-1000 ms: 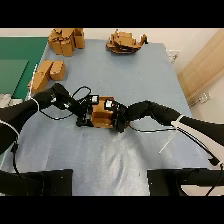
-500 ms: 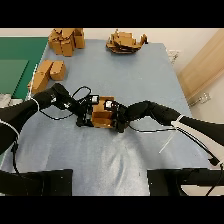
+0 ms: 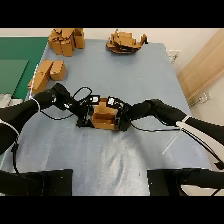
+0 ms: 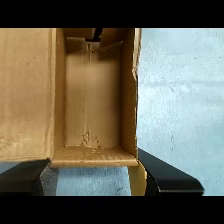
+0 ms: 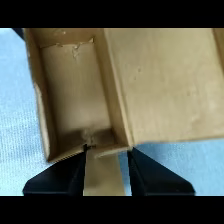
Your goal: Fold the box.
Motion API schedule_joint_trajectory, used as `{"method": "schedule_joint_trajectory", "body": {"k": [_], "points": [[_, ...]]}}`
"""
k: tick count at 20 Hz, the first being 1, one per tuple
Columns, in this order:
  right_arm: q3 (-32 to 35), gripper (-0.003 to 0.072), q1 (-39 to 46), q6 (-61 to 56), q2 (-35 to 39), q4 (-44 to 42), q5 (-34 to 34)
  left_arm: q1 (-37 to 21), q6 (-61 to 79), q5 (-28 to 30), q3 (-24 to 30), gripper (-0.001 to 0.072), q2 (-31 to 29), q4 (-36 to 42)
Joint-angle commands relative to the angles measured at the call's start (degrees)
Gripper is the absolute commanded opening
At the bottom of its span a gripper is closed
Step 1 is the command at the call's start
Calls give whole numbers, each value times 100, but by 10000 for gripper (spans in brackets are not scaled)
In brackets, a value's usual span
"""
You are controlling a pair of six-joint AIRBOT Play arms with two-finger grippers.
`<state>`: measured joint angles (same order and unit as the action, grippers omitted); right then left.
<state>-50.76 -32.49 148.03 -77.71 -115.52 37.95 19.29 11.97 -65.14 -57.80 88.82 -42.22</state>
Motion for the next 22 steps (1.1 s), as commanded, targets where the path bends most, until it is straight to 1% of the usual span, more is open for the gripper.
{"method": "schedule_joint_trajectory", "body": {"k": [1, 2, 3, 6, 7, 8, 10, 11, 12, 14, 16, 19, 22], "points": [[0, 352, 2, -503, 164, 310, 175, 0, 0, 46, -4, 284, -2, -26], [0, 132, 2, -660, 227, 382, 179, 0, 0, 44, -4, 284, -2, -26], [0, 5, 24, -898, 328, 457, 162, 0, 0, 42, -4, 284, -2, -26], [0, 3, 302, -2151, 767, 411, -136, 0, 0, 48, -4, 284, -2, -26], [2, 2, 496, -2706, 946, 415, -127, 0, 0, 48, -4, 284, -2, -26], [4, 2, 737, -3445, 1093, 417, -26, 0, 0, 48, -4, 284, -2, -28], [136, 2, 1438, -4883, 1397, 450, 435, -2, 0, 55, -4, 284, -2, -33], [267, 2, 1838, -5407, 1552, 450, 730, -7, 0, 50, -4, 284, -2, -33], [409, 2, 2184, -5657, 1657, 435, 1016, -7, 0, 52, -4, 284, -2, -37], [728, 2, 2820, -5735, 1668, -33, 1615, -7, 0, 61, -4, 284, -2, -44], [979, 2, 3093, -5390, 1375, -710, 1902, -7, 0, 61, -4, 284, -2, -46], [929, 2, 2868, -4885, 531, -1582, 1860, -7, 0, 61, -4, 284, -2, -46], [664, 2, 2374, -4734, -299, -1860, 1757, -4, 2, 66, -4, 284, -2, -44]]}}
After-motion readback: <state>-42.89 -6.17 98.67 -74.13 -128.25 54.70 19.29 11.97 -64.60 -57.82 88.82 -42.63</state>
